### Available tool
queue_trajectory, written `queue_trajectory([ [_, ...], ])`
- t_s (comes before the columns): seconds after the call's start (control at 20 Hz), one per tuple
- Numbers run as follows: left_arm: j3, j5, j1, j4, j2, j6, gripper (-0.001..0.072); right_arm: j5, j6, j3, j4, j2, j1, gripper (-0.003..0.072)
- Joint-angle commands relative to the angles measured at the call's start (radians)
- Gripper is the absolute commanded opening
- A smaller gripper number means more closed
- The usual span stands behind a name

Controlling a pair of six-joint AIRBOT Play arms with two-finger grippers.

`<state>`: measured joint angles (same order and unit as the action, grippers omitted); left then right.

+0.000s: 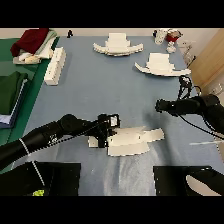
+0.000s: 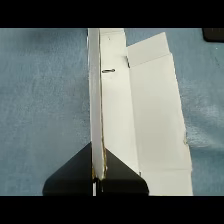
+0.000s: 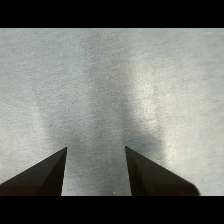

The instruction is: Fold the box.

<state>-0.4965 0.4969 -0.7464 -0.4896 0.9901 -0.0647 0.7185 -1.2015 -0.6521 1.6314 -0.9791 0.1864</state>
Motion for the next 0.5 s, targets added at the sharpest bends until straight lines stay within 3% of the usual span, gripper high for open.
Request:
queue_trajectory([
  [0.0,0.000,0.029,0.002,-0.004,0.001,0.034,0.0015,0.002,0.000,-0.001,0.000,0.000,0.000,0.0568],
  [0.3,-0.034,0.247,0.168,-0.003,0.000,0.026,0.0015,0.002,0.000,-0.001,0.000,0.000,0.000,0.0567],
  [0.45,-0.034,0.266,0.182,-0.003,0.003,0.014,0.0015,0.001,0.000,-0.001,0.001,0.000,0.000,0.0567],
])
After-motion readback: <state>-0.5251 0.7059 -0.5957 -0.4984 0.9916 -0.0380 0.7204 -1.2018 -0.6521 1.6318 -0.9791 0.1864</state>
